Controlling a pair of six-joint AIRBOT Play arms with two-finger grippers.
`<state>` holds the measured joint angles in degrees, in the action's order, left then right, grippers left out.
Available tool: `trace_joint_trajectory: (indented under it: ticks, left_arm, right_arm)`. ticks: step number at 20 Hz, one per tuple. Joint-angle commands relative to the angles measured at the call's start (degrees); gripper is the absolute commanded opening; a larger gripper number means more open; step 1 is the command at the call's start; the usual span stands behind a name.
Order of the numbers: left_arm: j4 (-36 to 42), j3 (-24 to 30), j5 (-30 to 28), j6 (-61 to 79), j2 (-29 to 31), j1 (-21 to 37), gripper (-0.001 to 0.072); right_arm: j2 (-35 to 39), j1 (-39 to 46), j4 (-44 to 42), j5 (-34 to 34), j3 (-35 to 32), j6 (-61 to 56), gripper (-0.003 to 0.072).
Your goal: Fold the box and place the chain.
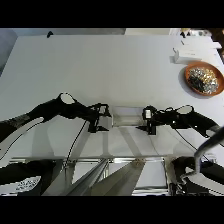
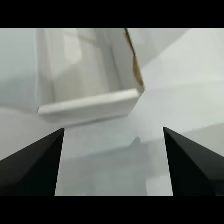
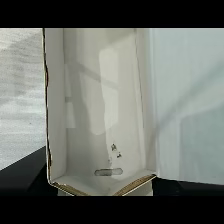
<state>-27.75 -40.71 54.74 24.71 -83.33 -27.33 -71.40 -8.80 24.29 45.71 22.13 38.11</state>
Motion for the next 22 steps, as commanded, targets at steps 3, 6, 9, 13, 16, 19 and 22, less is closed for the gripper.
trace_joint_trajectory:
  ticks: [3, 6, 9, 13, 16, 19, 22]
  left_arm:
    - [-1.3, 0.0, -2.4, -0.9, 0.7, 1.1, 0.0696]
    - [4.0, 0.0, -4.6, 1.9, 0.1, 0.3, 0.0697]
    - [6.5, 0.0, -4.7, 7.2, -1.1, -1.6, 0.0696]
    - [7.6, 0.0, -4.6, 7.4, -3.4, -2.4, 0.0696]
    - [7.8, 0.0, -4.5, 7.4, -3.7, -2.4, 0.0696]
    - [8.8, 0.0, -4.4, 7.3, -3.7, -2.7, 0.0696]
    - [11.4, 0.0, -5.6, 7.2, -3.8, -3.9, 0.0696]
  right_arm:
    - [0.0, 0.0, -0.1, -0.1, 0.1, -0.1, 0.0416]
    - [0.0, 0.0, -0.1, -0.1, 0.1, -0.1, 0.0416]
    - [0.0, 0.0, -0.1, -0.1, 0.1, -0.1, 0.0416]
    - [0.0, 0.0, -0.1, -0.1, 0.1, -0.1, 0.0416]
    - [0.0, 0.0, -0.1, -0.1, 0.1, -0.1, 0.0416]
    - [0.0, 0.0, -0.1, -0.1, 0.1, -0.1, 0.0416]
    - [0.0, 0.0, -0.1, -0.1, 0.1, -0.1, 0.0416]
